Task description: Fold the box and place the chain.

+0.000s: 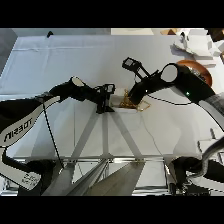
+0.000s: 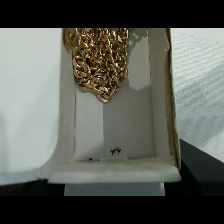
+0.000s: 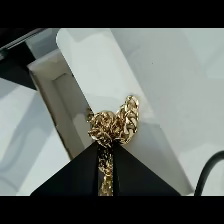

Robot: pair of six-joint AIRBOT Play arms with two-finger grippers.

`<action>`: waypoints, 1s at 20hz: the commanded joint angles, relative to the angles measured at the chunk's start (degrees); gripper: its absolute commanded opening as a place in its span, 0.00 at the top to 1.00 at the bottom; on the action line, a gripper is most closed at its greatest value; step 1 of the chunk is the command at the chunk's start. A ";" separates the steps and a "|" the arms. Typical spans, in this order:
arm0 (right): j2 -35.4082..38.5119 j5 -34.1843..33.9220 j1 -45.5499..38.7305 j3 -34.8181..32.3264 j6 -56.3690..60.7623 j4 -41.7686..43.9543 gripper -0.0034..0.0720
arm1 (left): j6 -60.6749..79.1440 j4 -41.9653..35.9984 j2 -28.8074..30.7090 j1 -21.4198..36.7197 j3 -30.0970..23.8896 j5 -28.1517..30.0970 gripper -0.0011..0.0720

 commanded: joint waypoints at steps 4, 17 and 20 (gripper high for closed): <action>-0.96 -1.44 0.07 -3.15 0.04 -1.36 0.94 | 0.02 0.02 0.00 0.02 -0.02 0.02 0.73; 9.33 3.45 -2.43 -3.93 -12.17 -1.31 0.61 | 0.02 0.02 0.02 0.02 -0.02 0.02 0.73; 11.96 7.98 -7.69 -4.00 -26.14 -0.39 0.36 | 0.02 0.02 0.02 0.02 0.00 0.02 0.73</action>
